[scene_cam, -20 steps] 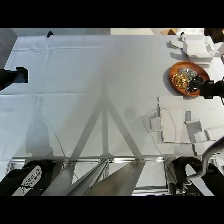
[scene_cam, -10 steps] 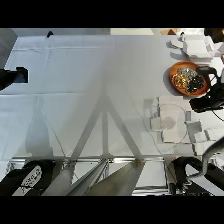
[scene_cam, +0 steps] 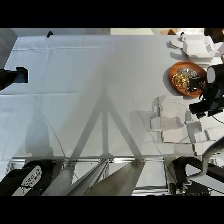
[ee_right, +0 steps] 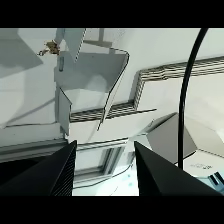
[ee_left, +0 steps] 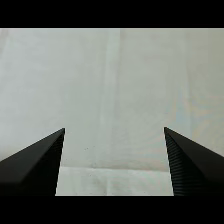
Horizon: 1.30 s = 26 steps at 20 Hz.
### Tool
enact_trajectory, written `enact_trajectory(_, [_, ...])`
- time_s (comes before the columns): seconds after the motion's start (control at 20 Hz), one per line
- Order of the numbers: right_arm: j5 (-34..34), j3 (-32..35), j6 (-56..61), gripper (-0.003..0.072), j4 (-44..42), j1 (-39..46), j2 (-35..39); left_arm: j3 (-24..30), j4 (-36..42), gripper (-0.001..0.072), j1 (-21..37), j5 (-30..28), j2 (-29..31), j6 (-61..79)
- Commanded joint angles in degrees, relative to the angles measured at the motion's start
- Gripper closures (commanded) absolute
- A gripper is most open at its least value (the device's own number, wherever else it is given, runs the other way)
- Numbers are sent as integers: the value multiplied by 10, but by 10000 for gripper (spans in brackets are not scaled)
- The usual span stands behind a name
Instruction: Fold the box and place the chain.
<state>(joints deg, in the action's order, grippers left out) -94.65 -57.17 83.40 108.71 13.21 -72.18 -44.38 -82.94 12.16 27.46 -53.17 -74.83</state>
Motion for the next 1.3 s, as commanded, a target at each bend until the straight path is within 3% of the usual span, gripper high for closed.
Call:
enact_trajectory(0.0, [-4, 0, 6, 273, 4, 0, -26, 0, 0, 12, 0, 0, 0, 0])
enact_trajectory(0.6, [19, 0, 36, 256, 26, 21, -104, 0, 0, 12, 0, 0, 0, 0])
enact_trajectory(0.85, [10, 0, 22, 290, -9, 99, -123, 0, 0, 12, 0, 0, 0, 0])
enact_trajectory(1.1, [29, 0, -14, 294, -23, 103, -124, 0, 0, 12, 0, 0, 0, 0])
enact_trajectory(1.25, [36, 0, -14, 358, -25, 103, -128, 0, 0, 12, 0, 0, 0, 0])
